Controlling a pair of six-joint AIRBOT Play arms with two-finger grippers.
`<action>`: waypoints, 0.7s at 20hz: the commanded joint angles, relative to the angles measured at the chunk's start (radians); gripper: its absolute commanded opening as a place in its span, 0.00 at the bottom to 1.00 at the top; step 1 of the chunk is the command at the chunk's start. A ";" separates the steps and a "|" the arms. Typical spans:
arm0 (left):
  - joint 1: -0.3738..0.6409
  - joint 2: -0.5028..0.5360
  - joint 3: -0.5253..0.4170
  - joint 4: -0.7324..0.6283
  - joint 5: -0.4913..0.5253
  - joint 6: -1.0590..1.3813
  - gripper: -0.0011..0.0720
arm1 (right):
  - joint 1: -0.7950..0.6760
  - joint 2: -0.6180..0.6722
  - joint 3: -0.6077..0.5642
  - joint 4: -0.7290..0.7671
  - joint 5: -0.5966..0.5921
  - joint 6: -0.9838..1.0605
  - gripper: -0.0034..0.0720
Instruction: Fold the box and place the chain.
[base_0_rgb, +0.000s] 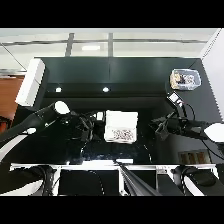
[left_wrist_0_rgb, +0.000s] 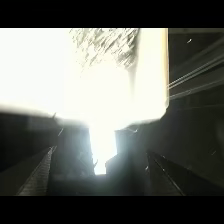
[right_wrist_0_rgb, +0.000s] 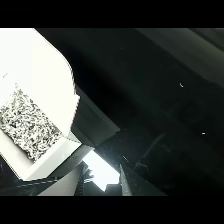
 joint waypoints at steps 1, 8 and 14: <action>-0.042 -0.024 0.014 -0.009 0.001 0.014 0.99 | 0.000 -0.001 -0.001 0.000 0.000 0.002 0.40; -0.050 -0.042 0.014 -0.066 0.031 0.013 0.99 | 0.000 -0.001 -0.001 0.000 0.001 0.003 0.40; -0.062 -0.068 0.014 -0.078 0.041 0.012 0.99 | 0.000 -0.001 -0.001 0.001 0.001 0.007 0.40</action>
